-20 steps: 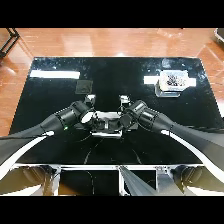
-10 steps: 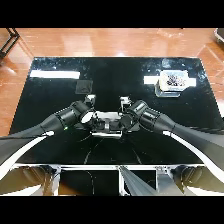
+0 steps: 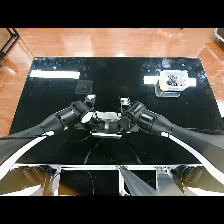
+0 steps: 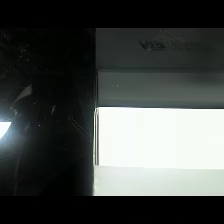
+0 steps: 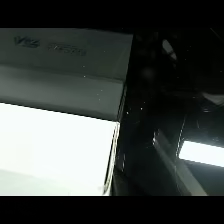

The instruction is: Fold the box and place the chain.

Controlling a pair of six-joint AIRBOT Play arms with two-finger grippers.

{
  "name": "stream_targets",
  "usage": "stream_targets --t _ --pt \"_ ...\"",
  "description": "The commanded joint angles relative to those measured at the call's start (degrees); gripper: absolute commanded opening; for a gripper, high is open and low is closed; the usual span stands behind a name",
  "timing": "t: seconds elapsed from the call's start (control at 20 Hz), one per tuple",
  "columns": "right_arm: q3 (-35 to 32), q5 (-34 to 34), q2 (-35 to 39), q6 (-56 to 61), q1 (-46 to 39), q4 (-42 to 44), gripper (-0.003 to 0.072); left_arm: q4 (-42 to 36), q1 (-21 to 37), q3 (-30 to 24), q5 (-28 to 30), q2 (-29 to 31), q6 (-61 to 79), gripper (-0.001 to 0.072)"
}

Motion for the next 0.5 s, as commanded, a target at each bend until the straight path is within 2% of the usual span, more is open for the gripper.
stream_targets --t 0.0,0.3,0.35,0.4,0.45 --pt "0.0 0.3 -0.4 0.4 0.3 -0.7 0.0025 0.0 0.0 0.0 0.4 0.0 0.1 0.0026" --pt "0.4 0.5 -0.4 0.4 0.2 -0.5 0.0035 0.0 0.0 0.0 0.4 0.0 0.1 0.0026" --pt "0.8 0.3 -0.3 0.4 0.2 -0.6 0.0258 0.0 0.0 0.0 0.4 0.0 0.1 0.0025" --pt "1.2 -0.2 -0.2 0.3 0.2 -0.7 0.0378 0.0 0.0 0.0 0.4 0.0 0.0 0.0026" --pt "1.9 -0.8 0.1 -0.5 0.2 -1.3 0.0381 0.0 0.0 0.0 0.4 0.0 0.1 0.0026"
